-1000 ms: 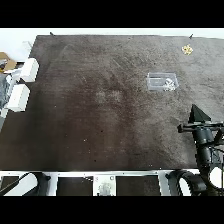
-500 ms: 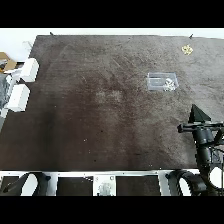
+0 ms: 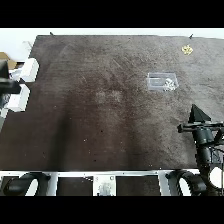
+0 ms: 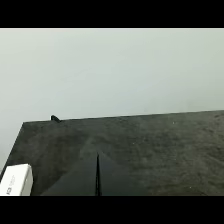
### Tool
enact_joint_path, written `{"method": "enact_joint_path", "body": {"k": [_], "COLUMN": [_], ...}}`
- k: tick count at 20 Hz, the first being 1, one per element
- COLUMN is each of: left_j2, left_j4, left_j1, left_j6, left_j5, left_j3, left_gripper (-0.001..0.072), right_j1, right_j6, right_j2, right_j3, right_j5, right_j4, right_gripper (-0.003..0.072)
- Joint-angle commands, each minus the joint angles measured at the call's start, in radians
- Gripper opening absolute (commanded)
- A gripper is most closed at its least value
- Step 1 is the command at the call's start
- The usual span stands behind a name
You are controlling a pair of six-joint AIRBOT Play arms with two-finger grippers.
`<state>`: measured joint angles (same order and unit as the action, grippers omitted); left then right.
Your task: Fold the box and place the chain.
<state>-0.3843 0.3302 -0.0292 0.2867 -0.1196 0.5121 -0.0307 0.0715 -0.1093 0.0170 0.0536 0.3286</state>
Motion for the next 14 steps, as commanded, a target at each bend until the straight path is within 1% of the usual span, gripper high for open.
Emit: {"method": "enact_joint_path", "body": {"k": [1,3,6,14], "left_j2": [0.154,0.206,0.203,0.203], "left_j4": [-0.01,-0.009,-0.009,-0.009], "left_j1": [0.118,0.123,0.123,0.123], "left_j6": [-0.022,0.001,0.001,0.001], "left_j5": [0.156,0.164,0.168,0.171], "left_j3": [-0.204,-0.277,-0.328,-0.338], "left_gripper": [0.0007,0.0007,0.001,0.0013], "right_j1": [0.0,0.0,0.0,0.0], "right_j6": [0.0,0.0,0.0,0.0], "right_j2": [-0.001,-0.001,-0.001,-0.001], "right_j3": [0.0,0.0,0.0,0.0], "right_j5": [0.0,0.0,0.0,-0.001], "right_j4": [0.0,0.0,0.0,0.0], "right_gripper": [0.0003,0.0002,0.0002,0.0003]}}
